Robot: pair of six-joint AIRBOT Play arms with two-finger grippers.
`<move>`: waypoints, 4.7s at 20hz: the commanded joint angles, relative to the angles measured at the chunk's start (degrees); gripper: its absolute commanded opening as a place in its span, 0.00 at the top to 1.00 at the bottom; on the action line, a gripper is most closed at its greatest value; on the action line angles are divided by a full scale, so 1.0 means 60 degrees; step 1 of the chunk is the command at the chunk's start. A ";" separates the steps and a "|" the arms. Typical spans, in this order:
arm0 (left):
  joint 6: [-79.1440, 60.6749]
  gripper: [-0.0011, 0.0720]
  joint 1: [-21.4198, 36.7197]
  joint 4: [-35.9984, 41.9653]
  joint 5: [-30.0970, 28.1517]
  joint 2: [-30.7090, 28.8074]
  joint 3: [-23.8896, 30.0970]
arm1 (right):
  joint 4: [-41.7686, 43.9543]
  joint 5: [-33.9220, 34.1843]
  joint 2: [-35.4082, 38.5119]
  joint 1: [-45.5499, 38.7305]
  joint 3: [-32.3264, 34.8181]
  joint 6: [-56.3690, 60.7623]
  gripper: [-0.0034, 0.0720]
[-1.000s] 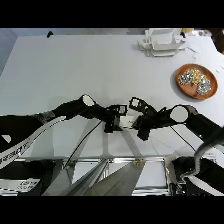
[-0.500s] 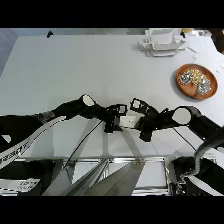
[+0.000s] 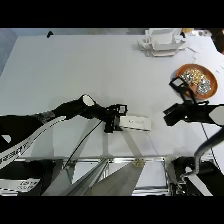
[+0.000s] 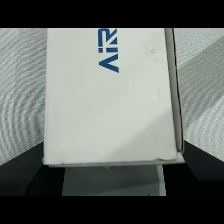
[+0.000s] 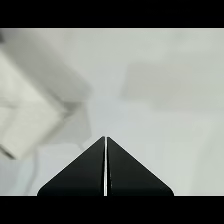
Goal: Fold the box and place the chain.
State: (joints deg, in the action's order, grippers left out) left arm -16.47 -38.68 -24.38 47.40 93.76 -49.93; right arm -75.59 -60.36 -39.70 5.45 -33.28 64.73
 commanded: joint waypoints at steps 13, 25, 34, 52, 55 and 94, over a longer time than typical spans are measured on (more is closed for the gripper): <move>-0.0004 0.97 0.0004 -0.0007 -0.0004 -0.0004 -0.0007 | -0.1679 -0.2044 -0.0033 -0.0761 0.0412 0.3490 0.93; -0.0004 0.97 0.0004 -0.0007 -0.0004 -0.0004 -0.0007 | -0.1679 -0.2047 -0.0033 -0.0761 0.0408 0.3490 0.93; 0.0011 0.98 0.0047 0.0226 0.0175 -0.0124 -0.0011 | -0.1679 -0.2047 -0.0033 -0.0761 0.0408 0.3490 0.93; 1.6986 0.98 0.3184 -1.1584 0.0750 -0.7464 -0.0007 | -0.1679 -0.2047 -0.0029 -0.0761 0.0408 0.3490 0.93; 1.6990 0.98 0.4156 -1.1551 0.0761 -0.7592 0.0025 | -0.1679 -0.2047 -0.0033 -0.0761 0.0408 0.3490 0.93; 1.6764 0.04 0.7522 -1.0801 0.0816 -0.6553 0.3767 | -0.1679 -0.2047 -0.0029 -0.0761 0.0408 0.3490 0.93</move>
State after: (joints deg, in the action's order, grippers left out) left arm 84.03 6.39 -89.17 49.87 54.50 -27.31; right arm -85.67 -72.62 -39.86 0.82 -30.83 85.65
